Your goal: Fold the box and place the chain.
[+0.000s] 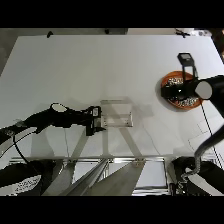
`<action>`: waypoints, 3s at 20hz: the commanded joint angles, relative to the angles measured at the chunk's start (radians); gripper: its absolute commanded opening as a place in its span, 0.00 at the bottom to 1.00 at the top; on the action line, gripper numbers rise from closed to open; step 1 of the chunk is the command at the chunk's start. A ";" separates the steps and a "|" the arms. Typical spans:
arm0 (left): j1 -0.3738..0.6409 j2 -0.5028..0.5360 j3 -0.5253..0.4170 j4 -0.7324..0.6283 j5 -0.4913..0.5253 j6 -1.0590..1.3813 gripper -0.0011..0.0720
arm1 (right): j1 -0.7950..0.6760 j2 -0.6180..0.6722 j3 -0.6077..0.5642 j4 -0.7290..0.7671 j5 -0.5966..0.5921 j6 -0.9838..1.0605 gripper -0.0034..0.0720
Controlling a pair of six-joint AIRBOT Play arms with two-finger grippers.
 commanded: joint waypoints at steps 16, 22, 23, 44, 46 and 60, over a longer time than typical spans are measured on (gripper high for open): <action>0.001 0.000 0.001 0.000 0.000 0.000 0.22 | -0.248 -0.352 0.000 0.244 -0.161 -0.271 0.49; 0.001 0.000 0.001 0.000 0.000 0.000 0.22 | -0.248 -0.302 0.001 0.244 -0.118 -0.289 0.06; 0.001 0.000 0.001 0.000 0.000 0.000 0.22 | -0.248 -0.271 0.001 0.244 -0.118 -0.297 0.06; 0.001 0.000 0.001 0.000 0.000 0.000 0.22 | 0.462 0.155 -0.002 0.374 0.151 -0.192 0.06; 0.001 0.000 0.001 0.000 0.000 0.000 0.22 | 0.523 0.146 -0.002 0.375 0.111 -0.151 0.06; 0.001 0.000 0.001 0.000 0.000 0.000 0.22 | 0.679 -0.128 -0.002 0.467 -0.108 -0.127 0.06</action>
